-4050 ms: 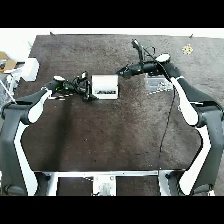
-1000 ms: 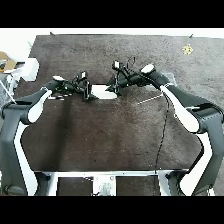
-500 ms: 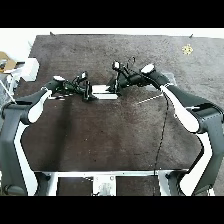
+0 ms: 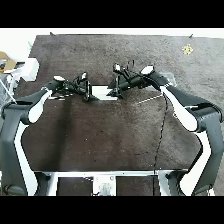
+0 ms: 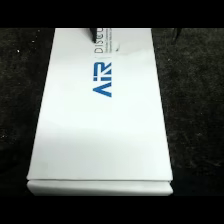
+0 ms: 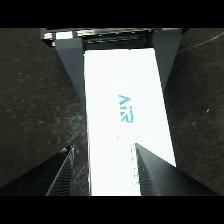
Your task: Fold the box and place the chain.
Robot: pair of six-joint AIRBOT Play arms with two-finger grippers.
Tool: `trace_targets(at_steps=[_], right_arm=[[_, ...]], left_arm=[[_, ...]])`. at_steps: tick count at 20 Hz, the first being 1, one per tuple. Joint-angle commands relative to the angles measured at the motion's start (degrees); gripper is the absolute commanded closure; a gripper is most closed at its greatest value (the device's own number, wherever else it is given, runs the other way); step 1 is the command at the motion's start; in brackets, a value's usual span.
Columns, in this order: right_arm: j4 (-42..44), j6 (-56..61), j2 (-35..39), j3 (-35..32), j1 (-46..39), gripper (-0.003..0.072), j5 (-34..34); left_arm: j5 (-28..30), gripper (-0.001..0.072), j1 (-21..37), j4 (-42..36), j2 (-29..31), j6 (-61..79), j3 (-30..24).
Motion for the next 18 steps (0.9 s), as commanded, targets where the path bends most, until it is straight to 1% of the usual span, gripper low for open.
trace_targets(at_steps=[1,2,3,4,5,6,7,10,11,14,18], right_arm=[[1.1,0.5,0.0,0.0,-1.4,0.0240,2.3],[4.4,0.5,0.3,0.0,-2.0,0.0242,2.3],[8.0,0.4,0.7,0.0,-2.6,0.0306,2.3],[11.9,0.4,1.2,0.0,-3.0,0.0404,2.3],[14.9,0.4,1.5,0.0,-3.1,0.0423,2.3],[17.0,0.4,1.6,0.0,-3.0,0.0540,2.3],[17.7,0.4,1.6,0.0,-2.8,0.0684,2.2],[14.6,-0.1,0.8,0.0,-1.4,0.0684,1.6],[12.9,-0.5,0.5,0.0,-0.8,0.0684,1.6],[4.9,-0.7,-1.1,0.0,1.0,0.0684,-2.5],[-1.0,-0.1,-3.3,0.0,1.2,0.0685,-2.9]], left_arm=[[0.2,0.0525,0.1,-0.1,0.0,-0.2,0.0],[0.2,0.0526,0.1,-0.1,0.0,-0.1,0.0],[0.2,0.0526,0.1,-0.1,0.0,-0.1,0.0],[0.2,0.0526,0.1,-0.1,0.0,-0.1,0.0],[0.2,0.0525,0.1,-0.1,0.0,-0.1,0.0],[0.2,0.0526,0.1,-0.1,0.0,-0.1,0.0],[0.2,0.0525,0.1,-0.1,0.0,-0.1,0.0],[0.2,0.0526,0.1,-0.1,0.0,-0.1,0.0],[0.2,0.0525,0.1,-0.1,0.0,-0.1,0.0],[0.2,0.0525,0.1,-0.1,0.0,-0.1,0.0],[0.2,0.0525,0.1,-0.1,0.0,-0.1,0.0]])
